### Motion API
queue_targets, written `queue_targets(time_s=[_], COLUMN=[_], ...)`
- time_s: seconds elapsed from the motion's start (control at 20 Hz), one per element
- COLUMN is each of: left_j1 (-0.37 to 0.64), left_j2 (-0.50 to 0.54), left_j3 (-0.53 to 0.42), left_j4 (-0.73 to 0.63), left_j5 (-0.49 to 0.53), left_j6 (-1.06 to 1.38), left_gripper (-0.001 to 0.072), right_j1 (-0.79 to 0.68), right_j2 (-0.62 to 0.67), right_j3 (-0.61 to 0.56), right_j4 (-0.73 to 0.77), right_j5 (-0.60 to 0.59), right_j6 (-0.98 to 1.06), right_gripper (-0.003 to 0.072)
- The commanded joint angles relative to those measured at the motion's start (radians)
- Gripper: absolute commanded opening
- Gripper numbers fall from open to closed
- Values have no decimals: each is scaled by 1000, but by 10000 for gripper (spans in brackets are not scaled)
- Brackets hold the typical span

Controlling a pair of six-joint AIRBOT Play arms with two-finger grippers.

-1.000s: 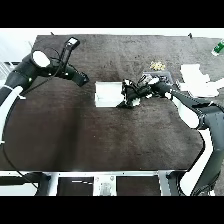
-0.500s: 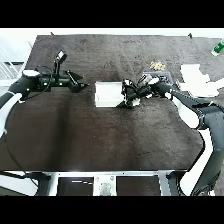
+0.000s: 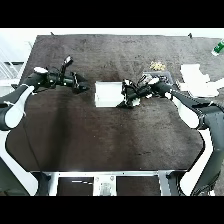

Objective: Fold the box and place the chain.

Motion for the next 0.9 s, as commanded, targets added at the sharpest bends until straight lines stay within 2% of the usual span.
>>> queue_targets(time_s=[0.0,0.15,0.4,0.6,0.85], left_j1=[-34,-74,-78,-78,-82], left_j2=[-50,-50,-50,-50,-52], left_j3=[35,35,35,35,35], left_j4=[138,196,206,192,183], left_j5=[-66,-111,-122,-172,-164], left_j6=[69,145,157,209,203], left_gripper=[715,720,720,720,720], right_j1=[0,0,0,0,0], right_j2=[0,0,0,0,0], right_j3=[0,0,0,0,0], right_j4=[0,0,0,0,0], right_j5=[0,0,0,0,0], right_j6=[0,0,0,0,0], right_gripper=[578,578,578,578,578])
